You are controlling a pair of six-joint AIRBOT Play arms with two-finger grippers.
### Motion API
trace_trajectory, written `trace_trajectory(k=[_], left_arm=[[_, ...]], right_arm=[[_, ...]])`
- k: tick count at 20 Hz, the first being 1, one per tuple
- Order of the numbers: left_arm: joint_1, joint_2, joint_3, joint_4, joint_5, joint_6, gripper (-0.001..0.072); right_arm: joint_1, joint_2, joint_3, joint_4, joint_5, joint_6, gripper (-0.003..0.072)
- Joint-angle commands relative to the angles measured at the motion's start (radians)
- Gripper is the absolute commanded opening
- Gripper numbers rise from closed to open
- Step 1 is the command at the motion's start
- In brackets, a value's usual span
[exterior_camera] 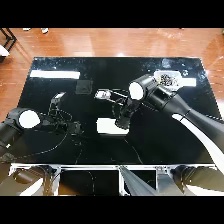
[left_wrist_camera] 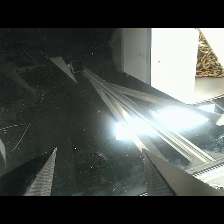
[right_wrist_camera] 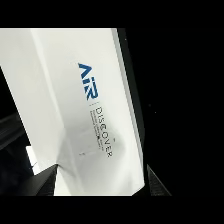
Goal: Fold the box and place the chain.
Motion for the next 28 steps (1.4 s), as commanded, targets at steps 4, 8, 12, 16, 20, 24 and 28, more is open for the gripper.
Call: trace_trajectory(k=[4, 8, 12, 16, 20, 24, 28], left_arm=[[0.001, -0.001, 0.000, 0.000, 0.000, 0.001, 0.0632], [0.001, -0.001, 0.000, 0.001, 0.000, 0.001, 0.0633], [0.001, -0.001, 0.000, 0.001, 0.000, 0.000, 0.0632], [0.001, -0.001, 0.000, 0.001, -0.001, 0.000, 0.0633], [0.002, -0.001, 0.000, 0.001, -0.001, 0.001, 0.0632], [0.003, -0.001, 0.000, 0.001, 0.000, 0.001, 0.0632], [0.003, -0.001, 0.000, 0.001, 0.000, 0.001, 0.0632]], right_arm=[[0.020, 0.000, 0.000, -0.037, -0.021, 0.004, 0.0601], [0.020, 0.000, 0.000, -0.021, 0.016, 0.000, 0.0605], [0.020, 0.008, 0.000, 0.003, 0.089, 0.000, 0.0683], [0.020, 0.023, 0.000, 0.021, 0.106, 0.013, 0.0683], [0.026, 0.023, -0.035, -0.010, 0.011, 0.019, 0.0682], [0.043, 0.023, -0.046, -0.027, -0.010, 0.019, 0.0682], [0.045, 0.030, -0.026, -0.012, 0.030, 0.039, 0.0682]])
